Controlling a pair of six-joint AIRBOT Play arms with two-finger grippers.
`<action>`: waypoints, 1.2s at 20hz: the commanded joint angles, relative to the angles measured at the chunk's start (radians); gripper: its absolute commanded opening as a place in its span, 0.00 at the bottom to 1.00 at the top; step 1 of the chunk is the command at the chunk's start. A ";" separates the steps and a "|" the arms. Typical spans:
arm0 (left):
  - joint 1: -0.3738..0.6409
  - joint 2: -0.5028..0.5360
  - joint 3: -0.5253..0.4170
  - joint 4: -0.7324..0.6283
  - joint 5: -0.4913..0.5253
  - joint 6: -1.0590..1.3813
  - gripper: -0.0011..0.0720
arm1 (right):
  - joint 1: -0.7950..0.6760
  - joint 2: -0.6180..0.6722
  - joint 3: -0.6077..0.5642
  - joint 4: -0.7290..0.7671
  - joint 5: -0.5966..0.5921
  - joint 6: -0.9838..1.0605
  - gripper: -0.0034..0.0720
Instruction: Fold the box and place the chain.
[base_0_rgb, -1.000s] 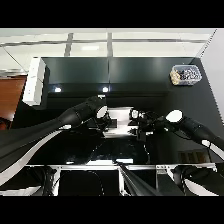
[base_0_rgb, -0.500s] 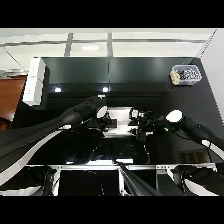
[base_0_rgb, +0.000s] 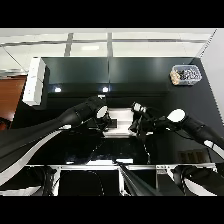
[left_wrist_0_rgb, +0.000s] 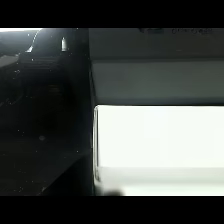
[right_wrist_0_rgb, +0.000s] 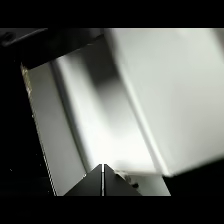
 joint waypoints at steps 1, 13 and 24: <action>0.001 0.000 0.000 0.000 0.000 0.002 0.06 | -0.117 0.079 0.034 -0.073 0.157 0.356 0.08; 0.001 0.000 0.000 0.001 0.000 0.002 0.06 | -0.677 0.085 -0.030 -0.319 0.251 0.956 0.08; 0.001 0.000 0.000 0.001 0.000 0.002 0.06 | -0.378 -0.150 -0.068 0.073 0.176 0.734 0.08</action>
